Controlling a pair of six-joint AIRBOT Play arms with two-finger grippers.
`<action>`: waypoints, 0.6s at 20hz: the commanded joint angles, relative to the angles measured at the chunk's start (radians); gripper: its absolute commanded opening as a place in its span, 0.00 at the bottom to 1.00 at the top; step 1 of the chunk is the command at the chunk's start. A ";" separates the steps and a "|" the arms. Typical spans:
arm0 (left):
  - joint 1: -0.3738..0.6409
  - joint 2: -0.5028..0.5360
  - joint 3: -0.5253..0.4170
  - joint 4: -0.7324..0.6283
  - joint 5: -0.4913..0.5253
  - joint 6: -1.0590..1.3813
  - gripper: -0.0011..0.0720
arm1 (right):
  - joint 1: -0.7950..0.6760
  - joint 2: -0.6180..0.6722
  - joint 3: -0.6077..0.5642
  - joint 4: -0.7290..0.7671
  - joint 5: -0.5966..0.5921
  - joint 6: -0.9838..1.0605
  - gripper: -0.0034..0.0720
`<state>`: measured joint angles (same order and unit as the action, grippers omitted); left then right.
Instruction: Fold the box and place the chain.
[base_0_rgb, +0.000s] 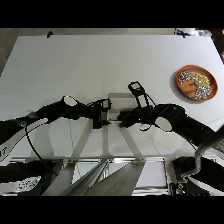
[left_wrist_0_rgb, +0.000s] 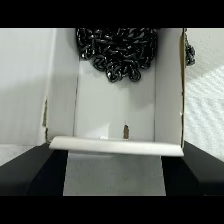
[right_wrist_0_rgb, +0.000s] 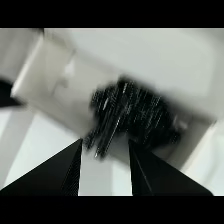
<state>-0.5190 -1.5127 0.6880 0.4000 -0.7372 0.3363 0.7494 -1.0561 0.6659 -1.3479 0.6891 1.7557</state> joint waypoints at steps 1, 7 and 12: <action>0.000 0.001 0.000 0.000 0.000 0.000 0.30 | 0.048 0.011 0.001 0.036 0.137 0.068 0.48; 0.000 0.001 0.000 0.000 0.000 0.000 0.30 | 0.193 -0.047 0.000 -0.056 -0.019 0.322 0.50; 0.000 0.001 0.000 0.000 0.000 0.000 0.30 | 0.196 -0.179 0.000 -0.097 -0.053 0.449 0.53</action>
<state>-0.5190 -1.5127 0.6880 0.4000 -0.7372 0.3359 0.9340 -1.1732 0.6659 -1.4090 0.6632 2.1036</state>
